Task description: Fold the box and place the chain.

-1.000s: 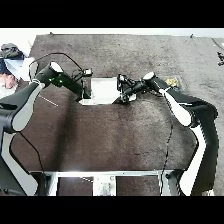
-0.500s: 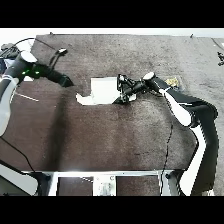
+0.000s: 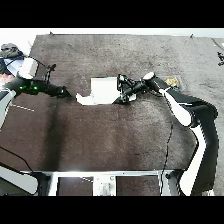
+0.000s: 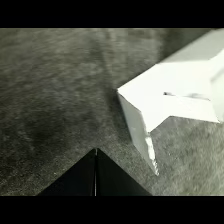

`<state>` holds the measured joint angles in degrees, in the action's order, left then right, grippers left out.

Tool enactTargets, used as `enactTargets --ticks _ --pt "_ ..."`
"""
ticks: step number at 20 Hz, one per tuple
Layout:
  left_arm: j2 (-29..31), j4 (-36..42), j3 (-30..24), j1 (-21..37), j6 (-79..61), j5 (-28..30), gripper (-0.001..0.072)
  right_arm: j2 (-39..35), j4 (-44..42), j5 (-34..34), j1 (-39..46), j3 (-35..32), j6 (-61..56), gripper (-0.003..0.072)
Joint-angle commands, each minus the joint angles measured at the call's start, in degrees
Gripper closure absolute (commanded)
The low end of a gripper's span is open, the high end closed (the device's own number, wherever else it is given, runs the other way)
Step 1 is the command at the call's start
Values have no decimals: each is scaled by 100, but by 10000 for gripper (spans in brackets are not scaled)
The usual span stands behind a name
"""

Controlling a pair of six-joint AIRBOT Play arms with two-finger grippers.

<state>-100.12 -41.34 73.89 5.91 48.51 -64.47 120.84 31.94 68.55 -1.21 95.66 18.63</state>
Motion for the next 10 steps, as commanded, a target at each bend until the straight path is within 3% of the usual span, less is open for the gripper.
enactTargets --ticks 1,4,10 --pt "-72 339 -243 7 79 125 701 2 -2 0 4 4 -2 313" --pt "-267 726 -284 -192 55 238 701 2 0 0 4 4 -2 313" --pt "-337 778 -284 -546 118 479 700 2 -2 0 4 4 -2 313"
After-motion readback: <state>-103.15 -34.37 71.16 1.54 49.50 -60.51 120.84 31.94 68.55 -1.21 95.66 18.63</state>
